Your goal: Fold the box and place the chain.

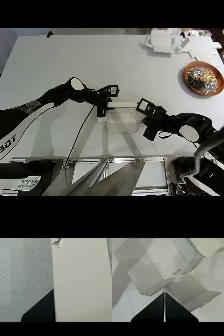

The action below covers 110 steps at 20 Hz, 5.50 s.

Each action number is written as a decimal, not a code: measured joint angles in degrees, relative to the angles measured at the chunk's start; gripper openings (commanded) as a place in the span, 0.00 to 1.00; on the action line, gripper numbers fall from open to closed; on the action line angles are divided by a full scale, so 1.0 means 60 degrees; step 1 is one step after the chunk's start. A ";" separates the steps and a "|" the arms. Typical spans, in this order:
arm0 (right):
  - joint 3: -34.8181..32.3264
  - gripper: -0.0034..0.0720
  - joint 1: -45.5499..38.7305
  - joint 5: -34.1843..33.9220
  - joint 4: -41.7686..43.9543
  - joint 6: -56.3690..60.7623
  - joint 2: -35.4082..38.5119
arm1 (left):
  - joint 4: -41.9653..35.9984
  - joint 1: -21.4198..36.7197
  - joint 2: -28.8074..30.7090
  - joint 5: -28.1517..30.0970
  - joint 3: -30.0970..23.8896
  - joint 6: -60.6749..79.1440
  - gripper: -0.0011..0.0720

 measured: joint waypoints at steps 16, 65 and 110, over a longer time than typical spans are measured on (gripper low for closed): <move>-0.2524 0.99 0.1450 -0.4273 0.1410 -0.5901 0.0000 | 0.0004 -0.0040 0.0000 -0.0018 0.0000 0.0004 0.03; 0.0040 0.89 -0.3534 0.0484 0.8918 -1.4815 -0.5300 | 0.0004 -0.0047 -0.0004 -0.0044 -0.0004 0.0011 0.03; 0.0157 0.53 -0.3534 0.0153 0.8885 -1.4979 -0.5778 | 0.1213 -0.0087 0.1078 0.0066 -0.0018 -0.1840 0.50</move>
